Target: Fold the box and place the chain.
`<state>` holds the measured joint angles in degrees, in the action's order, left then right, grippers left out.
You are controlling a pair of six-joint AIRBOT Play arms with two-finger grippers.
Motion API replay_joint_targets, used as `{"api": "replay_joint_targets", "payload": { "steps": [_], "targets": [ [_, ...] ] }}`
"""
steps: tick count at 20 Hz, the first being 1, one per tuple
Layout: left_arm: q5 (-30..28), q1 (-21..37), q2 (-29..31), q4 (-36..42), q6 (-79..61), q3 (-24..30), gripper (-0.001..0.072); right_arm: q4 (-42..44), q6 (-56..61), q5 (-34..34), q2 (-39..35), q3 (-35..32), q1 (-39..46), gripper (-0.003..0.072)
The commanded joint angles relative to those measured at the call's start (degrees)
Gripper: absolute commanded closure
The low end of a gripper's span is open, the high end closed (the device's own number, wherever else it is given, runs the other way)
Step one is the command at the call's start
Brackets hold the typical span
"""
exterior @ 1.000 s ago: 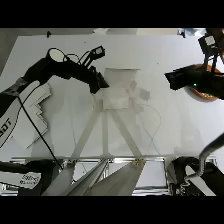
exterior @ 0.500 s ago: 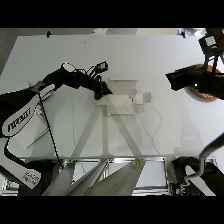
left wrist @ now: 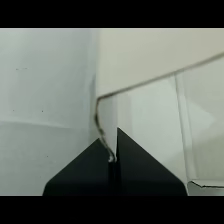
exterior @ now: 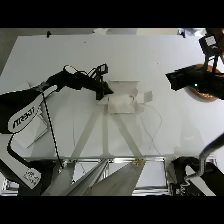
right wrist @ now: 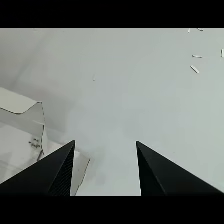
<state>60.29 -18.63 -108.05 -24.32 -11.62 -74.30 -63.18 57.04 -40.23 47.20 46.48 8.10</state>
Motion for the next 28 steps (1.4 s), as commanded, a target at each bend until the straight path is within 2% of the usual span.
{"api": "replay_joint_targets", "payload": {
  "steps": [1, 5, 8, 17, 22, 28],
  "targets": [
    [-0.2, 0.0, -0.8, 0.5, -0.6, 0.0, 0.0705, 0.0, 0.0, 0.0, 0.0, 0.1, 0.0, 0.0281],
    [-0.3, 0.0, -0.7, -0.3, -0.6, 0.0, 0.0709, 0.0, 0.0, 0.3, 0.0, 0.1, 0.0, 0.0281],
    [-0.3, 0.0, -0.7, -3.9, 1.6, 0.0, 0.0709, 0.0, 0.0, 0.4, 0.0, 0.1, 0.0, 0.0281],
    [-0.2, 0.0, -0.7, -4.9, 1.6, -0.1, 0.0707, 0.0, 0.0, 0.4, 0.0, 0.1, 0.0, 0.0281],
    [2.6, 0.0, 0.2, -8.3, 1.1, -0.1, 0.0707, 0.1, 0.0, 0.3, 0.0, 0.1, 0.0, 0.0281],
    [1.1, 0.0, 0.7, -10.1, -1.7, -0.2, 0.0706, 0.3, 0.2, 0.3, 0.0, 0.1, 0.0, 0.0281]
  ]
}}
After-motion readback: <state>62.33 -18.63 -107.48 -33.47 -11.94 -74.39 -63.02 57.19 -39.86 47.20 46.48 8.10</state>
